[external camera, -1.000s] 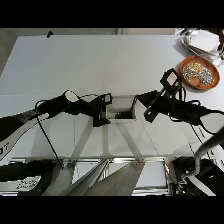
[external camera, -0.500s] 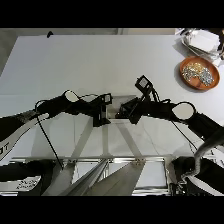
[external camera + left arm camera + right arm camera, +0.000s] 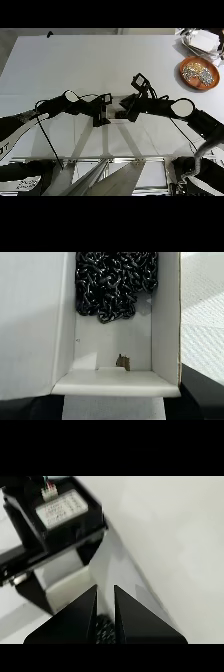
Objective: Fold the box and place the chain.
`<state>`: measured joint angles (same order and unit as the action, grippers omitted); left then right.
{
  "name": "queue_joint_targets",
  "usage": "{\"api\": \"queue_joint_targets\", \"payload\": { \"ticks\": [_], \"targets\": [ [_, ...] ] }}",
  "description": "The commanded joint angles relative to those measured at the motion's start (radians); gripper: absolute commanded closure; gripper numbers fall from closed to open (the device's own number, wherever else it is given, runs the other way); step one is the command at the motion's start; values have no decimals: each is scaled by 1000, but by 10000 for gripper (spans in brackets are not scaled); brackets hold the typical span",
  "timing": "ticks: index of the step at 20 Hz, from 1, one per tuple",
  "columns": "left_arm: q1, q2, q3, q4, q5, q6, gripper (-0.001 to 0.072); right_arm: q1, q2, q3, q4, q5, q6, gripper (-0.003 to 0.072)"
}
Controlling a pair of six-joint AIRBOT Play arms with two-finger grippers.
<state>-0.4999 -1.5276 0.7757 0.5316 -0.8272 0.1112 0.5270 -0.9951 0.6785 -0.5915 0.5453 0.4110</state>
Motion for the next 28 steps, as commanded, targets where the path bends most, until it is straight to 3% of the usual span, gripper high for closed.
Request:
{"api": "queue_joint_targets", "payload": {
  "ticks": [1, 5, 9, 10, 11, 15, 20, 21, 23, 24, 28],
  "targets": [
    [0, 0, 0, 0, 0, 0, 277, 0, -4, 127, -135, 18, -16, 556],
    [0, 0, 0, 0, 0, 0, 277, -94, -92, 189, -156, 56, -16, 590],
    [0, 0, 0, 0, 0, 0, 277, -174, -208, 189, -158, 238, -23, 585],
    [0, 0, 0, 0, 0, 0, 277, -177, -224, 189, -156, 261, -39, 542],
    [0, 0, 0, 0, 0, 0, 277, -176, -228, 189, -153, 272, -58, 512],
    [0, 0, 0, 0, 0, 0, 277, -173, -229, 189, -132, 319, -133, 506],
    [0, 0, 0, 0, 0, 0, 277, -173, -229, 189, -136, 526, -184, 500],
    [0, 0, 0, 0, 0, 0, 277, -173, -229, 189, -140, 545, -184, 474],
    [0, 0, 0, 0, 0, 0, 277, -173, -229, 189, -143, 566, -184, 295],
    [0, 0, 0, 0, 0, 0, 277, -171, -229, 189, -143, 573, -184, 263],
    [0, 0, 0, 0, 0, 0, 277, -122, -229, 188, -178, 566, -184, 271]
  ]
}}
